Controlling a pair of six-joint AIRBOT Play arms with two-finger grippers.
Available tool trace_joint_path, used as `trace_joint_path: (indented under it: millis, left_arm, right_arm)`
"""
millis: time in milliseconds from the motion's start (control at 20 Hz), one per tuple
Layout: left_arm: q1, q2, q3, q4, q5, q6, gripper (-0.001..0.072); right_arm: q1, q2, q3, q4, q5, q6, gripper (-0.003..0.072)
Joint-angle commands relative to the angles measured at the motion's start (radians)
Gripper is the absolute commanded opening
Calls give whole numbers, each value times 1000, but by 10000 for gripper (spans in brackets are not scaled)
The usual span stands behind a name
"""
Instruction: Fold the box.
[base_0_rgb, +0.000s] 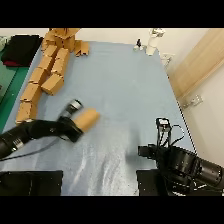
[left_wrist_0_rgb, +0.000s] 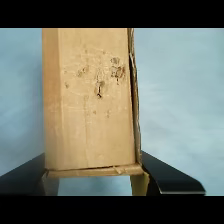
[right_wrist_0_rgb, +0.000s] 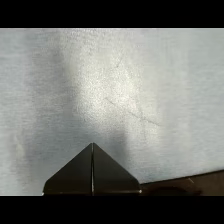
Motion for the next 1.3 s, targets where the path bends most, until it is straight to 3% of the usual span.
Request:
trace_joint_path:
  millis: [0, 100, 200, 750, 1100, 1150, 1200, 1250]
  left_arm:
    - [354, 28, 5, 285, -121, -324, 351]
    - [504, 9, 24, 225, -117, -322, 350]
    - [566, -32, 68, 217, -110, -319, 350]
    - [479, -443, 410, 209, -16, -320, 351]
    - [482, -491, 443, 214, -34, -323, 353]
    - [482, -491, 443, 214, -45, -323, 442]
    - [482, -491, 443, 214, -53, -324, 681]
    - [482, -491, 443, 214, -66, -331, 695]
  right_arm:
    - [0, -2, 1, -37, 8, -5, 2]
    - [0, -2, 1, -48, 10, -19, 2]
    - [0, -2, 1, -66, 18, -19, 2]
    - [0, -2, 1, -93, 58, -18, 2]
    - [0, -2, 1, -100, 58, -18, 2]
    - [0, -2, 1, -100, 58, -18, 2]
    - [0, -2, 1, -100, 58, -18, 3]
    - [0, -2, 1, -100, 58, -18, 2]
